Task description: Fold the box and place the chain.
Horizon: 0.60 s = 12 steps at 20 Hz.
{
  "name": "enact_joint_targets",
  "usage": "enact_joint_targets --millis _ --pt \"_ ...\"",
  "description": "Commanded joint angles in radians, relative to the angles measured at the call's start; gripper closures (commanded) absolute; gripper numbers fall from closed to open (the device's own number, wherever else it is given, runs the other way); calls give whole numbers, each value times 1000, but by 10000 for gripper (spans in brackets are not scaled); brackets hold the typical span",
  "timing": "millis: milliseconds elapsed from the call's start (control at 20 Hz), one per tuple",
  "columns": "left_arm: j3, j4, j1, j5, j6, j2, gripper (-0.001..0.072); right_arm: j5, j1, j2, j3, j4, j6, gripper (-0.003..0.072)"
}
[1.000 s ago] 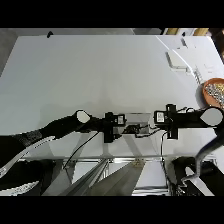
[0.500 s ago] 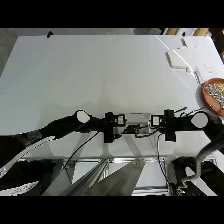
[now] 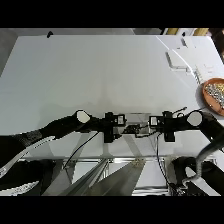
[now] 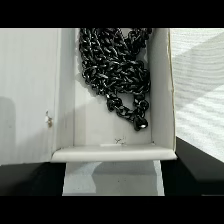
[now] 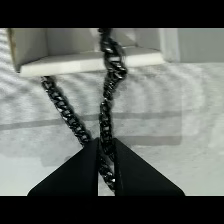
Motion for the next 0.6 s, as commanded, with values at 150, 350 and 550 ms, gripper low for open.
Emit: enact_joint_targets --millis 150,350,550 --pt "0 0 0 0 0 1 378 -19 4 49 -1 -3 0 649" --pt "0 0 0 0 0 1 378 17 47 218 -1 8 6 668" --pt "0 0 0 -4 0 1 378 61 135 385 -1 105 12 668"
